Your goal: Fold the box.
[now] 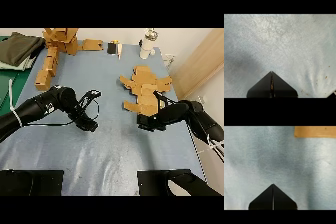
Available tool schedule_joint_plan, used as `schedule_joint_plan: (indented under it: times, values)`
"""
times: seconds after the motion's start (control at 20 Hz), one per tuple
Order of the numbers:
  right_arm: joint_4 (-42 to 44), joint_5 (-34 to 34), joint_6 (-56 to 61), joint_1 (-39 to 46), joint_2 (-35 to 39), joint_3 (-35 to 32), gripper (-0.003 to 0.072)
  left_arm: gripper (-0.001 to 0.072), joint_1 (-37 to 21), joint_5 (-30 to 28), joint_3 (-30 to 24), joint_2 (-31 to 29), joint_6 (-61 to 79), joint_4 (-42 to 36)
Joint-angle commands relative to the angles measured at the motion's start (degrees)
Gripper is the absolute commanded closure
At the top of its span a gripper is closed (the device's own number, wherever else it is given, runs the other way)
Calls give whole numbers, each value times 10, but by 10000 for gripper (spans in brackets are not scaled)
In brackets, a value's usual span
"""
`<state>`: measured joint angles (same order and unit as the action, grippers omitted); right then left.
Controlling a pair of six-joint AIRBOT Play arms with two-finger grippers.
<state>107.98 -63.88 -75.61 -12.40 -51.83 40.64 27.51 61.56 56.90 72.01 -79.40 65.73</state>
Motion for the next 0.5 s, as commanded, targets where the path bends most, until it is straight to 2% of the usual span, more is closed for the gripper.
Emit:
schedule_joint_plan:
  times: [0.0, 0.15, 0.2, 0.25, 0.35, 0.4, 0.45]
  values:
    - [3, 4, 2, -2, 0, -1, 682, 699, 0, 0, 0, 0, 0, 0]
    - [6, 4, 2, -1, 0, 0, 660, 699, 0, 0, 0, 0, 0, 0]
    - [4, 3, 2, 4, 0, 4, 534, 699, 0, 0, 0, 0, 0, 0]
    - [-2, 1, 2, 16, 0, 12, 452, 699, 0, 0, 0, 0, 0, 0]
    - [-39, -32, 2, 69, -9, 45, 452, 699, 0, 0, 0, 0, 0, 0]
    - [-66, -57, -8, 107, -19, 67, 426, 699, 0, 0, 0, 0, 0, 0]
    - [-91, -80, -33, 156, -33, 93, 285, 699, 0, 0, 0, 0, 0, 0]
